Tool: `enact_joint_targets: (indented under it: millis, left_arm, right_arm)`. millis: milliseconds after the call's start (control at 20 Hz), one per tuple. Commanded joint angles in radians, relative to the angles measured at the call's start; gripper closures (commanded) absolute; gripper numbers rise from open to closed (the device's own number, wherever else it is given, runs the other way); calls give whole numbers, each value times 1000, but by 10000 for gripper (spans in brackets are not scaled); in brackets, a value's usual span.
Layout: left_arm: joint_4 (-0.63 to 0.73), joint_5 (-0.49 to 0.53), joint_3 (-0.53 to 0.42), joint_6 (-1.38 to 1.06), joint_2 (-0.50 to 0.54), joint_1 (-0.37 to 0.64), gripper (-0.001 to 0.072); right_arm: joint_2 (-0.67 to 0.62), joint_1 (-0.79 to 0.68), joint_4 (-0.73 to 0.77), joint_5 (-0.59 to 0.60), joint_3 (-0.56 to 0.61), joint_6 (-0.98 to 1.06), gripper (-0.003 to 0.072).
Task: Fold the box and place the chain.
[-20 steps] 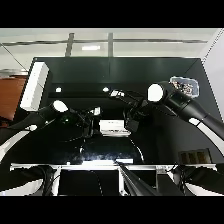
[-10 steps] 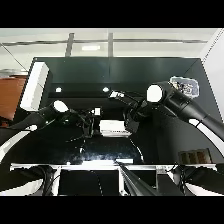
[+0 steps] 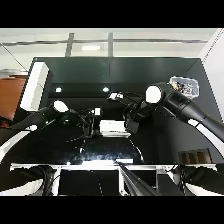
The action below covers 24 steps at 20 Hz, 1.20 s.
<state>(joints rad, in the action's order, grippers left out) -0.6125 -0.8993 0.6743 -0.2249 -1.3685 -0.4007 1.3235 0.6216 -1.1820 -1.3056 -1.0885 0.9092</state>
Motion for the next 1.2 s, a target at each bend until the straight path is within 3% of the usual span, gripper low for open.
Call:
enact_joint_targets:
  millis: [0,1150]
  left_arm:
    - [0,2,1,0,-1,0,296]
    - [0,2,1,0,-1,0,297]
  right_arm:
    - [1,14,-8,-1,1,0,479]
    - [16,19,-25,12,1,0,479]
